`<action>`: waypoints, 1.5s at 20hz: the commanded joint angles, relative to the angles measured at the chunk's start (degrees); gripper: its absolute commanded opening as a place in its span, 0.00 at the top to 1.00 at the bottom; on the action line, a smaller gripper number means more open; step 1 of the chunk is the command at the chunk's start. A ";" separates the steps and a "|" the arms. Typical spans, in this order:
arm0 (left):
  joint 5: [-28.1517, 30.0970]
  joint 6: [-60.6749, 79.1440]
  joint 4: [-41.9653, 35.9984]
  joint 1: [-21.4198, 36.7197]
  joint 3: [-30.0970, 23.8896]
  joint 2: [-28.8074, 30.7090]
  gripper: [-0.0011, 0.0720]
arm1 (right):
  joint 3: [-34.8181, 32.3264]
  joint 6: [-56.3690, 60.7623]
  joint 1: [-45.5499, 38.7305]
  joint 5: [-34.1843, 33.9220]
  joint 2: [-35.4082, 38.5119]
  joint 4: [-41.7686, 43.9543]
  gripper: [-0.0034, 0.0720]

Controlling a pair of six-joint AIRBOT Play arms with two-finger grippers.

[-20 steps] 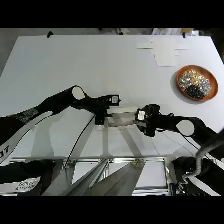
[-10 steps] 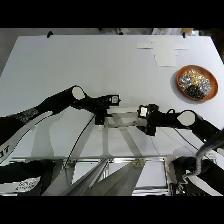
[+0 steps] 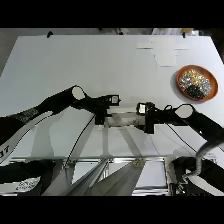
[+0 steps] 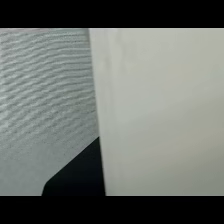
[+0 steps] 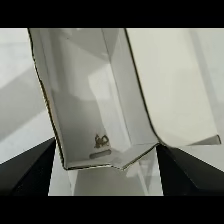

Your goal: Fold the box and place the chain.

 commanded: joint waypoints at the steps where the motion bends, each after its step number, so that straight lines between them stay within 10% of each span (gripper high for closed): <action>1: 0.02 0.02 0.00 0.00 0.00 0.04 0.97 | 1.44 -2.14 -0.02 1.62 -1.99 0.63 0.07; 16: 0.02 0.02 0.00 0.00 0.00 0.04 0.97 | 1.38 -3.15 0.07 4.22 -8.59 3.43 0.10; 30: 0.02 0.02 0.00 0.00 0.00 0.07 0.97 | 1.38 -3.32 0.04 4.04 -11.30 3.15 0.44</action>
